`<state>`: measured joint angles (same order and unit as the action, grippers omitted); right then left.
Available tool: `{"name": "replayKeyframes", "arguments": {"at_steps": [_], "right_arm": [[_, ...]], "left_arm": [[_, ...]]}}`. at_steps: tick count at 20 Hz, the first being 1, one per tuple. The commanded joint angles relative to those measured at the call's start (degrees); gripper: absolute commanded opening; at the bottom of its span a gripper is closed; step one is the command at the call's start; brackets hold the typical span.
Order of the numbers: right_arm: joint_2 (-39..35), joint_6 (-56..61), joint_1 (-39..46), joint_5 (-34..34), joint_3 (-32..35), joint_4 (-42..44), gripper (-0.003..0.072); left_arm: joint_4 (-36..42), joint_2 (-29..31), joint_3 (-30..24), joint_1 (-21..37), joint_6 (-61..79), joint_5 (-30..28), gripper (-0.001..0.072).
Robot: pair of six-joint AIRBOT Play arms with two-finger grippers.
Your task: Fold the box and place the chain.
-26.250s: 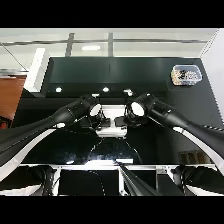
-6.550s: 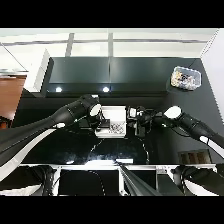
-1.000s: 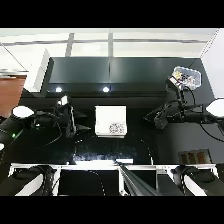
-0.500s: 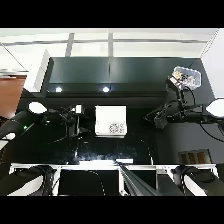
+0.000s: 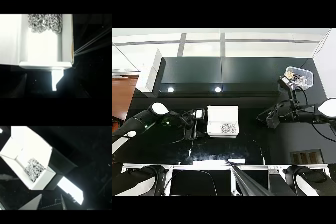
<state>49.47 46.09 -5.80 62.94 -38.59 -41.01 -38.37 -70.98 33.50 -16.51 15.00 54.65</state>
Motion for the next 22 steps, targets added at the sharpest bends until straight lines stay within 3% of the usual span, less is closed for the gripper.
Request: {"name": "replayKeyframes", "arguments": {"at_steps": [1, 22], "right_arm": [[-0.04, -0.02, 0.0, -0.17, -0.02, 0.04, 0.0294], [-0.04, -0.02, -0.02, -0.2, -0.02, 0.04, 0.0294]], "left_arm": [[1.55, -0.48, 0.07, -0.52, -0.48, -0.68, 0.071], [1.36, -1.49, 0.09, -4.92, -4.61, -6.78, 0.0708]]}}
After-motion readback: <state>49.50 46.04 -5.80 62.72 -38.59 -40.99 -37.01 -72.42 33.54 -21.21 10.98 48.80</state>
